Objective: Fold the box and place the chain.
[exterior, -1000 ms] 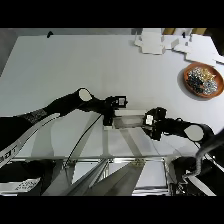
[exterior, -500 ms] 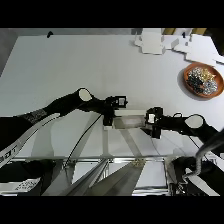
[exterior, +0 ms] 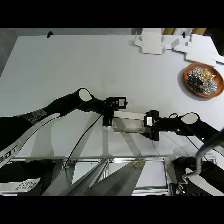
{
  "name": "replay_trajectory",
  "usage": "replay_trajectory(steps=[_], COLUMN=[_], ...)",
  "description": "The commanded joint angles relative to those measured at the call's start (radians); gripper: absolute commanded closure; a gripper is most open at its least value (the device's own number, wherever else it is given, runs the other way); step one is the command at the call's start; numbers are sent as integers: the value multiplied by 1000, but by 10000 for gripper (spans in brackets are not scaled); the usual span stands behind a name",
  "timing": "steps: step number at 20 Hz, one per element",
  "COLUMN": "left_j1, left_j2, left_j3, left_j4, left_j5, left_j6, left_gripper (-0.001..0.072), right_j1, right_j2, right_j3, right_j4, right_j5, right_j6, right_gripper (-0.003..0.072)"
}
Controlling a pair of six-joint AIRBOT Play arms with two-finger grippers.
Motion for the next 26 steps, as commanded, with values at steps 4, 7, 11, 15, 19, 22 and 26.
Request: replay_trajectory(steps=[4, 7, 11, 15, 19, 22, 26], left_j1=[-1, -1, -1, -1, -1, -1, -1], left_j2=[-1, -1, -1, -1, -1, -1, -1], left_j3=[0, 0, 0, 0, 0, 0, 0], left_j4=[-3, -2, -3, -3, -3, -2, -2], left_j5=[5, 5, 5, 5, 5, 5, 5], left_j6=[-2, -2, -2, -2, -2, -2, -2], left_gripper=[697, 697, 697, 697, 697, 697, 697], right_j1=[0, 0, 0, 0, 0, 0, 0], right_j2=[-50, -50, -50, -50, -50, -50, -50], right_j3=[0, 0, 0, 0, 0, 0, 0], right_j4=[89, 92, 92, 92, 89, 89, 88], right_j5=[-19, -35, -35, -35, -47, -47, -46], right_j6=[-63, -62, -61, -61, -61, -61, -61], right_gripper=[55, 166, 303, 280, 274, 274, 274])
